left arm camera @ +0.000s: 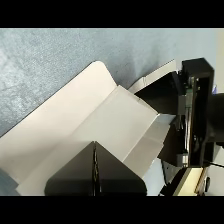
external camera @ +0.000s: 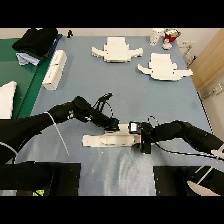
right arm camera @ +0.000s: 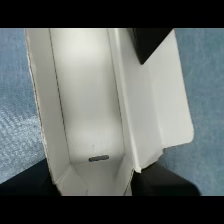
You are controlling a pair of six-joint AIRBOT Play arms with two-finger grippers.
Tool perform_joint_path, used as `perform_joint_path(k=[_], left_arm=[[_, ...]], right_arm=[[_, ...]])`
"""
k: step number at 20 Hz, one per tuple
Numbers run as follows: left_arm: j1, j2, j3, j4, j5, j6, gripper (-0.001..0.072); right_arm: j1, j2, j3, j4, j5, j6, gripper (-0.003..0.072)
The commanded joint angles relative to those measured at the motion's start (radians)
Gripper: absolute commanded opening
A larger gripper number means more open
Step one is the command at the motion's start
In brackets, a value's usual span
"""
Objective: Fold the box.
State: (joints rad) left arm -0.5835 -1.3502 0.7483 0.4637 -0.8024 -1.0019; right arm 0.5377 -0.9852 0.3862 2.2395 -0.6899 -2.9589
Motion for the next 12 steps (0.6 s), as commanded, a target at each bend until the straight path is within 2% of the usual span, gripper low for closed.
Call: perform_joint_path(k=[1, 4, 6, 9, 12], left_arm=[[-0.001, -0.003, 0.004, 0.004, -0.014, 0.001, 0.0014], [0.002, 0.015, 0.039, 0.008, -0.063, 0.070, 0.0014], [0.009, 0.068, 0.066, 0.034, -0.103, 0.097, 0.0013], [-0.002, 0.213, 0.067, 0.146, -0.137, 0.078, 0.0011], [-0.082, 0.390, 0.026, 0.312, -0.110, -0.023, 0.0011]], right_arm=[[0.000, 0.000, 0.000, 0.000, 0.000, 0.000, 0.0497], [0.000, 0.000, 0.000, 0.000, 0.000, 0.000, 0.0497], [0.000, 0.000, 0.000, 0.000, 0.000, 0.000, 0.0497], [0.000, 0.000, 0.000, 0.000, 0.000, 0.000, 0.0497], [0.000, 0.000, 0.000, 0.000, 0.000, 0.000, 0.0497]])
